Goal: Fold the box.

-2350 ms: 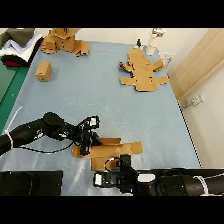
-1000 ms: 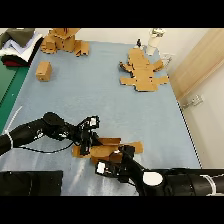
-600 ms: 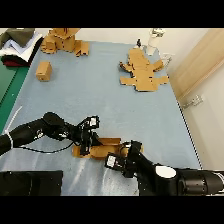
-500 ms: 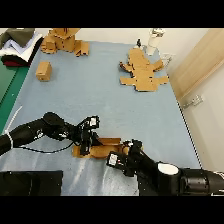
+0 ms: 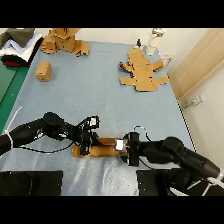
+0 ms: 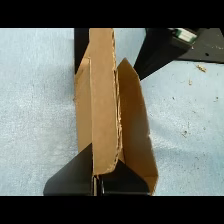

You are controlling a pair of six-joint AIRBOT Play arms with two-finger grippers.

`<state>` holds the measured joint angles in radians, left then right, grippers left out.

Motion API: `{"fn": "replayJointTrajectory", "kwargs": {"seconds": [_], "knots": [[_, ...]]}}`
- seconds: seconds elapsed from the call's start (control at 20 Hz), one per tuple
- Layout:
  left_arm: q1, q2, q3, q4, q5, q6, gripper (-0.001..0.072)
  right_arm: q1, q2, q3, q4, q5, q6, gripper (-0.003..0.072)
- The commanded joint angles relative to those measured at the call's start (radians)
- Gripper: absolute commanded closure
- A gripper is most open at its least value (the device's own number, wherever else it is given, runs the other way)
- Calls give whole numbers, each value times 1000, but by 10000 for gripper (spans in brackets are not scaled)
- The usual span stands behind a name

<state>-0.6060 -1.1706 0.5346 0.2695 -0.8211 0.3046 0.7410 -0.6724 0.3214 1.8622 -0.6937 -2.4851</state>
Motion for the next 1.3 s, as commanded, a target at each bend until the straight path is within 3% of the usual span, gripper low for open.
{"fn": "replayJointTrajectory", "kwargs": {"seconds": [0.0, 0.2, 0.8, 1.25], "knots": [[1, 1, 0, 0, 0, 0, 693, -214, -136, 35, 385, -60, -525, -31], [1, 1, 0, 0, 0, 0, 693, -222, -255, 106, 383, -83, -527, -30], [1, 1, 0, 0, 0, 0, 693, -222, -235, 108, 370, -188, -454, -25], [1, 1, 0, 0, 0, 0, 693, -182, -286, 87, 376, -186, -455, -25]]}}
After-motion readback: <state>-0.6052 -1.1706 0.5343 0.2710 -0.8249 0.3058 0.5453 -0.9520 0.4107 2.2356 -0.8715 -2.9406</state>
